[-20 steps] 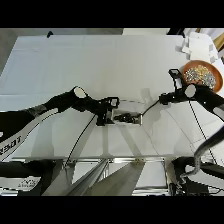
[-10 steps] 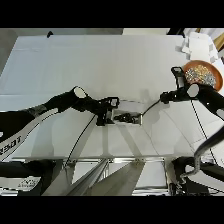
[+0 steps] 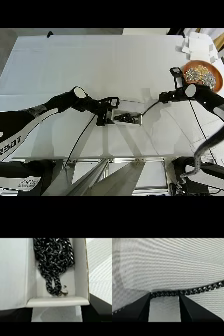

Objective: Fold the box and place the chain.

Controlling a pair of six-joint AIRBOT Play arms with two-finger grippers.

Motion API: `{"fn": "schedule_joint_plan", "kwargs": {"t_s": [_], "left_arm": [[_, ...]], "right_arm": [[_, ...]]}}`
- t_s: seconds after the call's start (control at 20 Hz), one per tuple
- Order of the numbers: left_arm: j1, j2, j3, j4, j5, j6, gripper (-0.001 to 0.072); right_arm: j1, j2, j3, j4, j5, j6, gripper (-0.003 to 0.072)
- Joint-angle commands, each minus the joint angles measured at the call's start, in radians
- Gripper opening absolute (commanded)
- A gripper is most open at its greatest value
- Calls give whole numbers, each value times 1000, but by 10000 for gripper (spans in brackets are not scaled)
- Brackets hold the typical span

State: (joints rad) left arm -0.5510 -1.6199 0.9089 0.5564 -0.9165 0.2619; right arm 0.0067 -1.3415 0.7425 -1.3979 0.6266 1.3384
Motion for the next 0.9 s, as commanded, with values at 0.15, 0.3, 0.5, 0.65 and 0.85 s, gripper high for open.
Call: {"fn": "schedule_joint_plan", "kwargs": {"t_s": [0.15, 0.3, 0.5, 0.65, 0.85], "left_arm": [[1, 1, 0, 0, 0, 0, 391], [1, 1, 0, 0, 0, 0, 391], [1, 1, 0, 0, 0, 0, 391], [1, 1, 0, 0, 0, 0, 391], [1, 1, 0, 0, 0, 0, 391]], "right_arm": [[0, -21, -1, -1, 30, 0, 264], [0, -21, -1, -17, 82, -1, 263], [0, -21, -1, -23, 135, -1, 262], [0, -20, -1, -47, 172, 0, 243], [1, -19, -1, -50, 181, 0, 208]]}}
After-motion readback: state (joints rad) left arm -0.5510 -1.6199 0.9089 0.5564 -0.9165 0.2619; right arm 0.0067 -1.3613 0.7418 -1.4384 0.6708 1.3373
